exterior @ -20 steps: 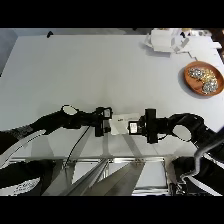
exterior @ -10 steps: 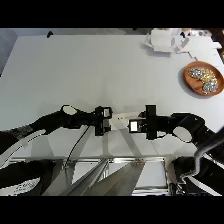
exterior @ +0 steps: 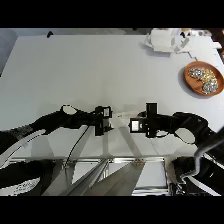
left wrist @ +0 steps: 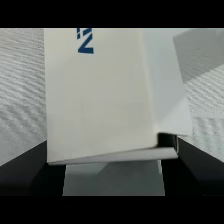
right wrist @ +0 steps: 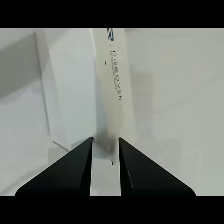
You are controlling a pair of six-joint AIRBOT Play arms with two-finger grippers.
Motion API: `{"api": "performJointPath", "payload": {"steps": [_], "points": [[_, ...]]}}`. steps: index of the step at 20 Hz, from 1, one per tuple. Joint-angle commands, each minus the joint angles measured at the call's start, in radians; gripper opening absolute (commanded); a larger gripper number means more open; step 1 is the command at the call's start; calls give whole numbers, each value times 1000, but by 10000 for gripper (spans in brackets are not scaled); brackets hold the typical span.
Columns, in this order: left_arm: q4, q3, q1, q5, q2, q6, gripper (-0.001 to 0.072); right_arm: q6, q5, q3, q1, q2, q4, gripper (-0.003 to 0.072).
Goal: Fold the box and place the chain.
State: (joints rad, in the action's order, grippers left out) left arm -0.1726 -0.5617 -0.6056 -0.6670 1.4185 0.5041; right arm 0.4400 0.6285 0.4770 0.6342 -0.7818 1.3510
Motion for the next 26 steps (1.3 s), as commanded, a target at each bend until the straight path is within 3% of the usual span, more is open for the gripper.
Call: {"api": "performJointPath", "payload": {"steps": [1,2,9,21,23,26], "points": [[0,0,-1,-3,-1,1,138,1,-1,0,0,4,-30,142],[0,0,-1,-3,-1,1,138,0,-1,0,0,-6,-31,107],[0,0,-1,-3,-1,1,138,1,-73,0,0,-61,-31,96],[0,0,-1,-3,-1,1,138,15,-66,7,0,-40,-35,96],[0,0,0,-3,-1,1,138,50,-64,7,0,-47,-53,53],[0,0,-1,-3,-1,1,138,53,-65,7,0,-97,-76,55]]}}
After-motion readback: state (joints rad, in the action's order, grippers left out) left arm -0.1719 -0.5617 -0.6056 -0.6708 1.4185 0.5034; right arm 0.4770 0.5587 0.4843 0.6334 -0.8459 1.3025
